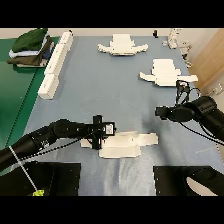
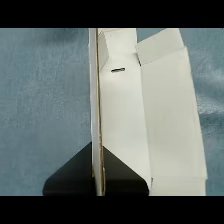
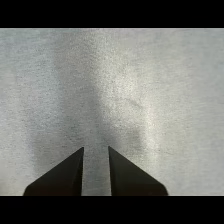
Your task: Fold the box.
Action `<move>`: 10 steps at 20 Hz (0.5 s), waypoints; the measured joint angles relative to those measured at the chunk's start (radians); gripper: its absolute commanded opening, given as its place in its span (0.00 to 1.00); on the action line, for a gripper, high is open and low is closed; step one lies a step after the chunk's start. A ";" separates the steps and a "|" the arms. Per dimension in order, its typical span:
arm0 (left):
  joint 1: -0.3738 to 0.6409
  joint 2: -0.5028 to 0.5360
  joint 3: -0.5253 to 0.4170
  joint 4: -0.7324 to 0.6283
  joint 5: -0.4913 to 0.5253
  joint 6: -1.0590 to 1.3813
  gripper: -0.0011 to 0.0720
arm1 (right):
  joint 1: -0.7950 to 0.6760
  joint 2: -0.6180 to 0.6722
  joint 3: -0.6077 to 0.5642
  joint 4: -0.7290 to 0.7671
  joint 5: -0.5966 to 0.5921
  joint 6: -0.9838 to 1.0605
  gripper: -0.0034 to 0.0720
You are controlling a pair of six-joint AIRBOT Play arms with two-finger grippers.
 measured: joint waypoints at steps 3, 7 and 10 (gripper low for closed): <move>0.000 0.003 0.003 -0.002 -0.018 -0.014 0.03 | 0.000 0.000 0.000 0.000 0.000 0.000 0.36; 0.000 -0.005 0.004 -0.031 -0.032 -0.018 0.03 | 0.000 0.000 0.000 0.002 0.000 0.000 0.36; 0.000 -0.009 0.005 -0.045 -0.032 -0.019 0.03 | 0.000 0.000 0.000 0.004 0.000 0.000 0.36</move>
